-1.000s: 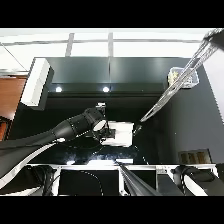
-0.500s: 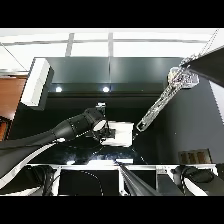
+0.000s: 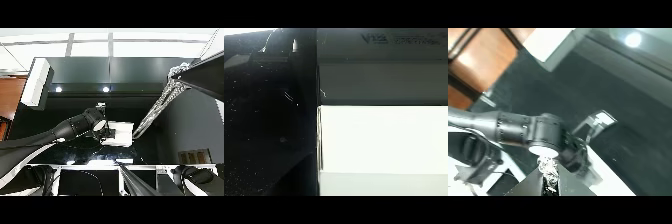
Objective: Fold the box and place the chain.
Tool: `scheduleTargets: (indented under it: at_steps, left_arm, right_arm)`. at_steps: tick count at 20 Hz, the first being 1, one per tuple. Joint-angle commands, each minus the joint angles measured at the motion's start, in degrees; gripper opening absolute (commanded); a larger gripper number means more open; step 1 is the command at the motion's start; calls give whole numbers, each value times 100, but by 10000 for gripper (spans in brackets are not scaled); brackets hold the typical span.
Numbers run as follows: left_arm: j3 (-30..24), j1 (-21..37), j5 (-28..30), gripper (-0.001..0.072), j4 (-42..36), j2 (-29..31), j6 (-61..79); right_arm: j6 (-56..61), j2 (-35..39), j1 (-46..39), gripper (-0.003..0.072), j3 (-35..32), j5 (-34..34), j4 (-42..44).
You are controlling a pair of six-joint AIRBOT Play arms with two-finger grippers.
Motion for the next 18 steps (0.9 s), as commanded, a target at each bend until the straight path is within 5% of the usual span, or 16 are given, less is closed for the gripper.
scheduleTargets:
  at_steps: [1, 7, 18]
  left_arm:
    - [-2, 4, 2, 26, 2, -4, 2]
    - [-2, 4, 2, 26, 2, -4, 2]
    - [-2, 4, 2, 26, 2, -4, 2]
  right_arm:
    - [15, 4, 26, 2, -2, -345, 435]
    - [13, -15, 175, 2, -2, -1019, 732]
    - [111, -549, 1117, 3, -4, -457, -748]
